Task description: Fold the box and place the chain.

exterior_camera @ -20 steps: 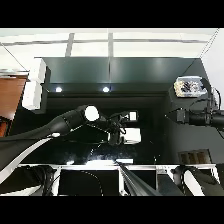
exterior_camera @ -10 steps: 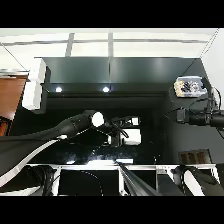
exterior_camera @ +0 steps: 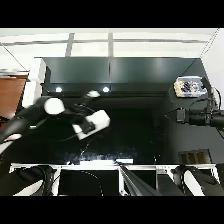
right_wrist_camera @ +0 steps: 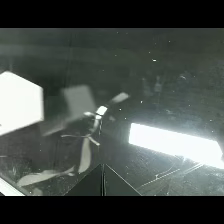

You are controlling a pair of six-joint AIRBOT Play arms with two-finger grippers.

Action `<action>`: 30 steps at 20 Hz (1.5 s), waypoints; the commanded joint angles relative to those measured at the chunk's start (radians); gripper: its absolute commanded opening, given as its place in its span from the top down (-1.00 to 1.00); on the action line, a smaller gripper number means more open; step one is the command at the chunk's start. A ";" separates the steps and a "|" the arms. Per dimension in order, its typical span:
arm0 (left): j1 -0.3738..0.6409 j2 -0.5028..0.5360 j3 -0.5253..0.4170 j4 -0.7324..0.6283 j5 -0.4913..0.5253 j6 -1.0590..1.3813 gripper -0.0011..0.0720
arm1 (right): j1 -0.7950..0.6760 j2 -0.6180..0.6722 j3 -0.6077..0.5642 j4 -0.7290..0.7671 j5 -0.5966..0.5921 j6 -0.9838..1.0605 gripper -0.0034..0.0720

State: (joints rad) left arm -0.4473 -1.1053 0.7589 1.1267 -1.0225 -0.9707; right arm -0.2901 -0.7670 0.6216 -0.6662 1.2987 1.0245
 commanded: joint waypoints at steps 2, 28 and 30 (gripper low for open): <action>0.412 0.233 -0.152 0.053 -0.235 -0.080 0.06 | -0.001 0.001 0.001 0.003 -0.002 0.000 0.88; 1.216 0.154 -0.174 -0.066 0.157 0.293 0.06 | -0.001 0.000 0.001 0.000 -0.027 0.053 0.88; 1.184 0.127 -0.174 -0.068 0.171 0.298 0.06 | -0.001 0.000 0.001 0.001 -0.028 0.060 0.88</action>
State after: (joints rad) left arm 0.7609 -0.9398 0.5842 1.1187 -0.8928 -0.7273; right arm -0.2901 -0.7670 0.6216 -0.6655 1.2716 1.0676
